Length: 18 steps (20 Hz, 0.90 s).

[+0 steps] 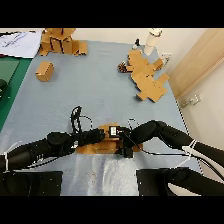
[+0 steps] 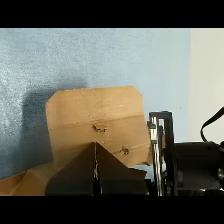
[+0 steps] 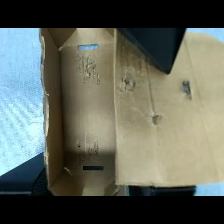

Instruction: Fold the box.

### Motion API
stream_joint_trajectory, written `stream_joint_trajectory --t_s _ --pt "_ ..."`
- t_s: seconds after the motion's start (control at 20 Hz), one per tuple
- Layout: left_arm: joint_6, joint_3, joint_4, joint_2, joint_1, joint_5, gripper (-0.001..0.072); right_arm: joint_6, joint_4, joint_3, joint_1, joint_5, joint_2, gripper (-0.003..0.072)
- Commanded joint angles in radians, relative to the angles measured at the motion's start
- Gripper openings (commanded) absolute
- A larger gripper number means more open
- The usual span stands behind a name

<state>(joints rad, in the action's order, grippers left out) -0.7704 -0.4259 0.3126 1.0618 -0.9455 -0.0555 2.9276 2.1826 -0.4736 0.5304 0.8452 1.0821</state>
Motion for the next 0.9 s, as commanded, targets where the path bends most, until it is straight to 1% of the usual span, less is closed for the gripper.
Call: stream_joint_trajectory --t_s 0.0,0.05,0.15,0.2,0.25,0.7,0.85 --pt "0.005 -0.008 0.0 0.003 0.006 0.009 0.001 -0.011 -0.007 0.0 -0.001 0.003 -0.005 0.046" --pt "0.005 -0.009 0.0 0.003 0.01 0.011 0.001 -0.012 -0.009 0.0 -0.001 0.004 -0.005 0.0438" --pt "0.019 -0.012 0.001 0.003 0.013 0.009 0.001 -0.015 -0.034 0.0 -0.001 0.003 -0.005 0.0433" --pt "0.02 -0.013 0.001 0.003 0.013 0.008 0.001 -0.016 -0.05 0.0 -0.001 0.006 -0.005 0.0373" --pt "0.022 -0.015 0.001 0.003 0.013 0.009 0.001 -0.021 -0.062 0.0 -0.001 0.009 -0.005 0.0337" --pt "0.041 -0.018 0.001 0.014 0.012 0.006 0.001 -0.067 -0.085 0.0 -0.001 -0.002 -0.018 0.0337" --pt "0.037 -0.018 0.006 0.066 0.013 -0.051 0.0011 -0.067 -0.07 0.0 -0.001 -0.007 -0.011 0.0337"
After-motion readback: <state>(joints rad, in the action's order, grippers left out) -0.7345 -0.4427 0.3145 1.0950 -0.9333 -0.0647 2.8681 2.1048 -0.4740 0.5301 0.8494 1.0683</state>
